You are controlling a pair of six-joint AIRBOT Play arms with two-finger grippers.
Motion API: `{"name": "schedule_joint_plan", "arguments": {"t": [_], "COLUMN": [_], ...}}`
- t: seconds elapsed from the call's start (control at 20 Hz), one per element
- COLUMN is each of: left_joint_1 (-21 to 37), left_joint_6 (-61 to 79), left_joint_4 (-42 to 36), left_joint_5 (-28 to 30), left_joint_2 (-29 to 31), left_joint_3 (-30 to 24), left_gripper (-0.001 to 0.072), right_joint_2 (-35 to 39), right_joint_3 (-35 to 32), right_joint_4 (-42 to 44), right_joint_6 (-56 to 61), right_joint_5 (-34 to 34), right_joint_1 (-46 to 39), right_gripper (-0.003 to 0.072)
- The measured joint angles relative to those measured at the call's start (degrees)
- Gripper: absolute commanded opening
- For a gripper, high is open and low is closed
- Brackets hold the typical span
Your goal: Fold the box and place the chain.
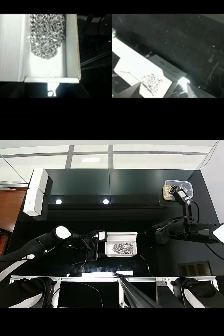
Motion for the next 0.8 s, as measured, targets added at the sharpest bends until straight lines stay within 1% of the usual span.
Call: {"name": "schedule_joint_plan", "arguments": {"t": [0.05, 0.1, 0.2, 0.35, 0.6, 0.8], "left_joint_1": [0.0, 0.0, 0.0, 0.0, 0.0, 0.0], "left_joint_6": [0.11, 0.37, 0.35, 0.35, 0.33, 0.31], "left_joint_4": [-0.17, -0.28, -0.5, -0.61, -0.68, -0.7], "left_joint_5": [-0.04, 0.04, 0.02, 0.02, 0.02, 0.0], "left_joint_2": [-0.09, -0.13, -0.22, -0.26, -0.26, -0.26], "left_joint_3": [0.02, 0.04, 0.04, 0.04, 0.04, 0.04], "left_gripper": [0.0332, 0.0234, 0.0234, 0.0235, 0.0236, 0.0236], "right_joint_2": [-0.07, -0.17, -0.26, -1.42, -9.01, -14.69], "right_joint_3": [0.0, 0.0, 0.0, 0.02, 0.07, 0.07], "right_joint_4": [-0.09, -0.09, -0.11, 0.61, 5.09, 9.49], "right_joint_6": [0.02, 0.07, 0.07, 0.0, -1.03, -6.58], "right_joint_5": [-0.28, -0.52, -1.68, -5.2, -10.54, -11.15], "right_joint_1": [0.22, 0.37, 0.68, 1.25, 1.99, 5.33], "right_gripper": [0.066, 0.0661, 0.0661, 0.0661, 0.0661, 0.0658]}}
